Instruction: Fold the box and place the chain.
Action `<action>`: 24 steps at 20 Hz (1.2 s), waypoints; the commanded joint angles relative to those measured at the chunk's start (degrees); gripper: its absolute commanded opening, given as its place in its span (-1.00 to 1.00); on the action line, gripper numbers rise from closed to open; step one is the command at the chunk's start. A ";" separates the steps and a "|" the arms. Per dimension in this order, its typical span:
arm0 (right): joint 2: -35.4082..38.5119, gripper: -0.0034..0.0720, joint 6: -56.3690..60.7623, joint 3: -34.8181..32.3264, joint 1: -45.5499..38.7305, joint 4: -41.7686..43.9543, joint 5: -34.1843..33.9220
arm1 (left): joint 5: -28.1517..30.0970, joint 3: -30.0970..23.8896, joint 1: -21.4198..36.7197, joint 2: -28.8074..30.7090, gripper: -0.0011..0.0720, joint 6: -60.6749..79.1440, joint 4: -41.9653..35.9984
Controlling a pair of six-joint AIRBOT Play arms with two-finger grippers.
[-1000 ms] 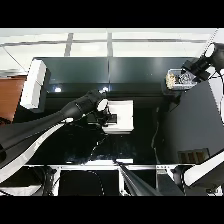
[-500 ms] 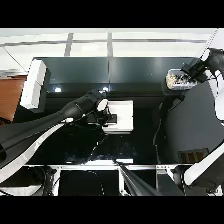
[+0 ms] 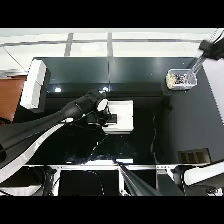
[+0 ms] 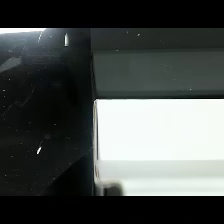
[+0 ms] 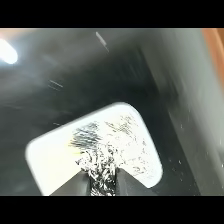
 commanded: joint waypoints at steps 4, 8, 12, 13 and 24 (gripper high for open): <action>20.33 -0.88 -9.55 0.35 1.16 15.02 -0.98 | 0.02 0.04 0.04 -0.02 -0.90 0.02 0.00; 27.74 -0.88 -11.32 0.37 2.51 26.53 -0.09 | 0.00 0.04 0.04 -0.02 -0.90 0.02 0.00; 31.67 -0.88 -11.30 0.35 7.34 30.71 10.97 | 0.00 0.04 0.04 -0.02 -0.90 0.02 0.00; 32.30 -0.88 -11.26 0.33 9.33 30.73 14.27 | 0.00 0.04 0.04 -0.02 -0.90 0.02 0.00; 33.29 -0.87 -10.49 -14.97 33.68 30.71 14.03 | 0.00 0.04 0.04 -0.02 -0.90 0.02 0.02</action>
